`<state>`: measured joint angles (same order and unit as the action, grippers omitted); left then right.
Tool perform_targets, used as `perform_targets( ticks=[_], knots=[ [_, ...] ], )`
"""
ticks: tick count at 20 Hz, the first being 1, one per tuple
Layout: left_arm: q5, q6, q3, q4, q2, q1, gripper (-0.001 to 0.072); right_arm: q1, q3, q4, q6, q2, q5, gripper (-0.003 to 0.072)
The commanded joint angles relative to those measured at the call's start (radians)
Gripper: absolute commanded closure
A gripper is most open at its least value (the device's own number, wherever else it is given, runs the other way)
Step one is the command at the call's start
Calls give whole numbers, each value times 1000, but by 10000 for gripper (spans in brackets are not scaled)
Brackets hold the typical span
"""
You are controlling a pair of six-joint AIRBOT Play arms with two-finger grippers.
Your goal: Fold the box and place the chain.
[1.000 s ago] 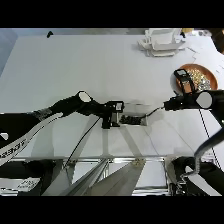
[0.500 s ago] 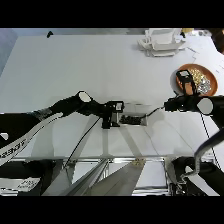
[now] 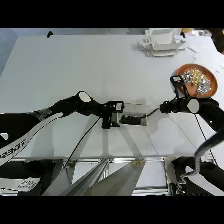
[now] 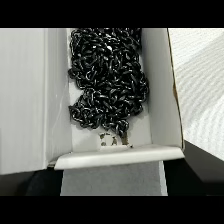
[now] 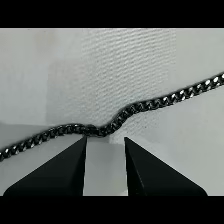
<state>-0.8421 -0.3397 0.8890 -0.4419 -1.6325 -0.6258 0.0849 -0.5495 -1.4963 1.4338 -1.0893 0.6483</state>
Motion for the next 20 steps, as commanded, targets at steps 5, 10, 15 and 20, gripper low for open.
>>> perform_targets(
  ticks=[5,10,15,20],
  knots=[
    [0,0,0,0,0,1,679,0,1,1,10,-79,-33,407],
    [0,0,0,0,0,1,679,0,1,1,9,-71,-17,663],
    [0,0,0,0,0,1,679,0,1,0,6,129,35,664],
    [0,0,0,0,0,1,679,0,1,15,5,348,121,663]
  ],
)
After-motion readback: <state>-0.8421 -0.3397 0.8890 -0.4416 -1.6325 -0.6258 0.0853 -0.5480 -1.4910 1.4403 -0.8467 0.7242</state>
